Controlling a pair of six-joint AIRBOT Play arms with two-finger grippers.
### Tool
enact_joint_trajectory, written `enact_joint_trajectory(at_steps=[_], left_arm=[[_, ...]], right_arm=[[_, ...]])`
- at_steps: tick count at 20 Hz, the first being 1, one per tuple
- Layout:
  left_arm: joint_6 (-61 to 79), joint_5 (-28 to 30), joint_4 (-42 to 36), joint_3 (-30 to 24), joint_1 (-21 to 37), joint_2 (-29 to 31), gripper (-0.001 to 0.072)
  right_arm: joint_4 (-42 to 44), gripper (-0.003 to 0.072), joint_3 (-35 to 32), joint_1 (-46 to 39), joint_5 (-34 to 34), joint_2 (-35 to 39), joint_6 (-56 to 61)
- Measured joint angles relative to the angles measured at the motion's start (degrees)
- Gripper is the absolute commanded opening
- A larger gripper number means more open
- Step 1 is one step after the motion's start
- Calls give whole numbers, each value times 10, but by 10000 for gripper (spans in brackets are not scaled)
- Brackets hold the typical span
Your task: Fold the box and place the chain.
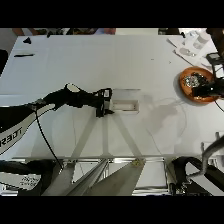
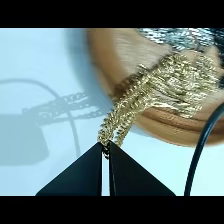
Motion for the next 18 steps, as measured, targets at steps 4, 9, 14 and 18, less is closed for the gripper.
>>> enact_joint_trajectory(at_steps=[4, 9, 14, 18], left_arm=[[0, 0, 0, 0, 0, 0, 348], [0, 0, 0, 0, 0, 0, 348], [0, 0, 0, 0, 0, 0, 348], [0, 0, 0, 0, 0, 0, 348]], right_arm=[[25, 5, 0, 102, 22, 10, 23], [36, 6, 0, 220, 22, 14, 53], [40, 6, 0, 323, -13, 14, 92], [42, 6, 0, 389, -51, 14, 116]])
